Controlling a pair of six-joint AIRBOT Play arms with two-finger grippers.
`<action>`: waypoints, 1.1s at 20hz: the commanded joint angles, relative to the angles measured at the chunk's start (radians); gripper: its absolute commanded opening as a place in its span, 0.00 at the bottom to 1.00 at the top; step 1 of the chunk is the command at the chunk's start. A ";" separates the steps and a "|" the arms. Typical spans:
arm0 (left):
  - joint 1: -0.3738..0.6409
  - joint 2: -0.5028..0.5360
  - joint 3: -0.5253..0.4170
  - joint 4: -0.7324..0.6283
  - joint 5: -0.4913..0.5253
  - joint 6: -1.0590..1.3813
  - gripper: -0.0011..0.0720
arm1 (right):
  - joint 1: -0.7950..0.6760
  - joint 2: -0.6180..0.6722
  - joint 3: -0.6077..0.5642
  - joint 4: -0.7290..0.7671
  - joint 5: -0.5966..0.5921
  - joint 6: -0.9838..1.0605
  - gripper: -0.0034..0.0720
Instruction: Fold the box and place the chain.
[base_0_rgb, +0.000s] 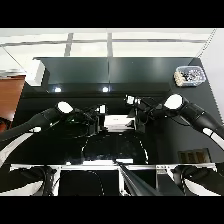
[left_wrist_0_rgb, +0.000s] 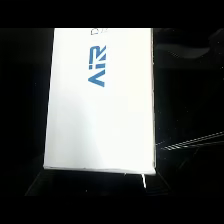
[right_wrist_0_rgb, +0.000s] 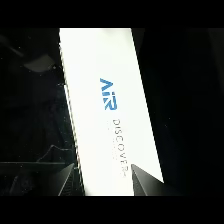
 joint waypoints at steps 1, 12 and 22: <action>0.000 0.000 0.001 0.000 0.002 -0.002 0.49 | 0.001 -0.005 -0.009 -0.001 -0.006 0.008 0.62; 0.000 0.000 0.001 0.000 0.003 -0.002 0.50 | -0.070 0.062 0.050 0.122 0.099 0.710 0.28; 0.000 0.000 0.001 -0.001 0.002 -0.002 0.50 | -0.029 -0.079 0.023 0.106 0.073 0.897 0.06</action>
